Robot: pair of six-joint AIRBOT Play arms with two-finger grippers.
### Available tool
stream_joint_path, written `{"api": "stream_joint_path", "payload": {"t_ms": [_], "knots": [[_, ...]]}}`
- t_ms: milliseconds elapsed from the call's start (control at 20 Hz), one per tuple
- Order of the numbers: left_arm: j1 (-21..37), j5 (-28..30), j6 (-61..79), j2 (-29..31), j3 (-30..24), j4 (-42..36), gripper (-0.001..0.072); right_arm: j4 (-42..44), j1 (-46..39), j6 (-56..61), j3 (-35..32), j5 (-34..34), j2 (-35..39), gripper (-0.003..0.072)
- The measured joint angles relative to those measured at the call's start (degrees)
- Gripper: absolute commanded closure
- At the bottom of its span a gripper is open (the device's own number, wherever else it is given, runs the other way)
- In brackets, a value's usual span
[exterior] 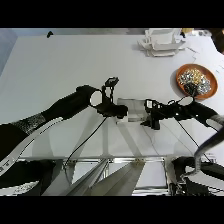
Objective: Fold the box and place the chain.
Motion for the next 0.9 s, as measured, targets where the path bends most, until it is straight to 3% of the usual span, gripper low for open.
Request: {"api": "stream_joint_path", "payload": {"t_ms": [500, 750, 900], "knots": [[-3.23, -8.55, -8.57, -6.45, 9.14, 8.07, 0.0252, 0.02, 0.0, 0.0, 0.0, 0.0, 0.0, 0.0306], [-3.89, -10.27, -12.74, -8.2, 11.06, 10.43, 0.0256, 0.02, 0.0, 0.0, 0.0, 0.0, 0.0, 0.0306], [-3.96, -12.11, -14.88, -9.18, 13.14, 11.78, 0.0316, 0.02, 0.0, 0.0, 0.0, 0.0, 0.0, 0.0306]]}}
